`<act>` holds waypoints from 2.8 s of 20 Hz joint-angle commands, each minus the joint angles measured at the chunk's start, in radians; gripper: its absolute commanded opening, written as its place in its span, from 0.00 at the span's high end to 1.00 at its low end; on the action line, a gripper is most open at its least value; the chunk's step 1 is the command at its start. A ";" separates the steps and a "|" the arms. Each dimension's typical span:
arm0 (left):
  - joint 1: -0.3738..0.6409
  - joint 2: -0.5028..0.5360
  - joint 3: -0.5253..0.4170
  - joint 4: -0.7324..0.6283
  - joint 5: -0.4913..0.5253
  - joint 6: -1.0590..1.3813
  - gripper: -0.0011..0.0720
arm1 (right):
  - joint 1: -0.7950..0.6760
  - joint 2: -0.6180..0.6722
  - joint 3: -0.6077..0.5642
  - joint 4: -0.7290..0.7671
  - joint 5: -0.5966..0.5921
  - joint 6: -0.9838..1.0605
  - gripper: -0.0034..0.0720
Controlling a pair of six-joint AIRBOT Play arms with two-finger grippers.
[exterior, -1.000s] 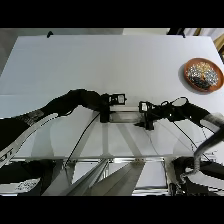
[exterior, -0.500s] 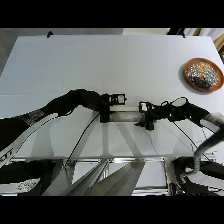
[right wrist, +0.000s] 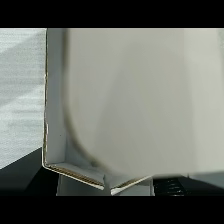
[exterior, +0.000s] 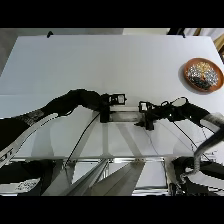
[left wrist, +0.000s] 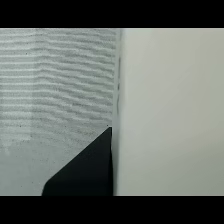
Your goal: Fold the box and place the chain.
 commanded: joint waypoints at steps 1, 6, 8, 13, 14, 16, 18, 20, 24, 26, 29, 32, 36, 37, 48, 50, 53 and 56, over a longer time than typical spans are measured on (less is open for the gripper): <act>0.000 0.001 0.001 0.000 0.000 0.000 0.97 | 0.000 -0.001 0.001 0.001 0.000 0.003 0.54; 0.000 0.001 0.001 0.000 0.000 0.000 0.97 | 0.000 -0.001 0.001 -0.001 -0.001 0.002 0.53; 0.000 0.001 0.001 0.000 0.000 0.000 0.97 | 0.000 -0.001 0.001 -0.001 -0.001 0.002 0.53; 0.000 0.001 0.001 0.000 0.000 0.000 0.97 | 0.000 -0.001 0.001 -0.001 -0.001 0.002 0.53; 0.000 0.001 0.001 0.000 0.000 0.000 0.97 | 0.000 -0.001 0.001 -0.001 -0.001 0.002 0.53; 0.000 0.001 0.001 0.000 0.000 0.000 0.97 | 0.000 -0.001 0.001 -0.001 -0.001 0.002 0.53; 0.000 0.001 0.001 0.000 0.000 0.000 0.97 | 0.000 -0.001 0.001 -0.001 -0.001 0.002 0.53; 0.001 0.002 0.001 0.002 0.005 0.000 0.88 | 0.000 -0.001 0.001 -0.001 -0.001 0.002 0.53; 0.002 0.044 0.001 0.055 0.035 -0.034 0.49 | 0.000 -0.001 0.001 0.000 -0.001 0.002 0.53; 0.002 0.086 0.001 0.121 0.034 -0.069 0.44 | 0.000 -0.001 0.001 -0.001 -0.002 0.002 0.53; 0.002 0.161 0.001 0.263 0.073 -0.177 0.44 | 0.000 -0.001 0.001 -0.001 -0.001 0.002 0.53; 0.002 0.244 0.001 0.351 0.171 -0.245 0.45 | 0.000 -0.001 0.001 -0.001 -0.001 0.002 0.53; 0.000 0.349 0.001 0.287 0.293 -0.312 0.98 | 0.000 -0.001 0.001 -0.001 -0.001 0.002 0.53; 0.000 0.359 0.000 0.240 0.327 -0.308 0.98 | 0.000 -0.001 0.001 -0.001 -0.001 0.002 0.53; -0.109 0.185 -0.007 0.100 -0.177 -0.336 0.98 | 0.000 -0.001 0.001 -0.001 -0.001 0.002 0.53; -0.109 0.137 -0.008 0.095 -0.269 -0.365 0.98 | 0.000 -0.001 0.001 -0.001 -0.001 0.002 0.53; -0.110 0.072 -0.007 0.090 -0.315 -0.422 0.98 | 0.000 -0.001 0.001 -0.001 -0.001 0.002 0.53; -0.112 0.013 -0.007 0.088 -0.306 -0.456 0.98 | 0.000 -0.001 0.001 -0.001 -0.001 0.002 0.53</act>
